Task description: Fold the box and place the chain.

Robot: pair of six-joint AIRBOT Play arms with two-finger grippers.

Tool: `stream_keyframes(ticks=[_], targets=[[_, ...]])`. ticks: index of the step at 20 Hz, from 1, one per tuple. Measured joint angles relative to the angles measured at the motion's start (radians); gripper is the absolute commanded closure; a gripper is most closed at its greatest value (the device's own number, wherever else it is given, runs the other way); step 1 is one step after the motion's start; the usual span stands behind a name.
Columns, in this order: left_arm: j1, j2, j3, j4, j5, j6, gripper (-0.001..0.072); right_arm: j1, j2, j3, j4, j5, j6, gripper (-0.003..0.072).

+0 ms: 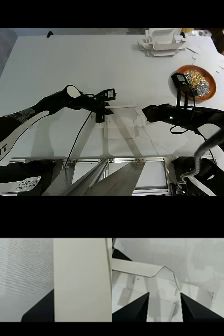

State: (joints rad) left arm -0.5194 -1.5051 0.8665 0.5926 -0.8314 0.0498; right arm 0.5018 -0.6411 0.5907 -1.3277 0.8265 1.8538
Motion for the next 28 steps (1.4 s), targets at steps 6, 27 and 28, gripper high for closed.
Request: stream_keyframes(ticks=[6, 27, 28], targets=[[0.000, 0.023, 0.000, 0.010, 0.002, -0.009, 0.0708, 0.000, 0.000, 0.000, 0.000, 0.000, 0.000, 0.0246], [0.000, 0.005, 0.000, -0.006, -0.129, 0.166, 0.0709, 0.000, 0.000, 0.000, 0.000, 0.000, 0.000, 0.0246], [0.000, 0.001, 0.000, -0.012, -0.130, 0.169, 0.0709, 0.000, 0.000, 0.000, 0.000, 0.000, 0.000, 0.0246]])
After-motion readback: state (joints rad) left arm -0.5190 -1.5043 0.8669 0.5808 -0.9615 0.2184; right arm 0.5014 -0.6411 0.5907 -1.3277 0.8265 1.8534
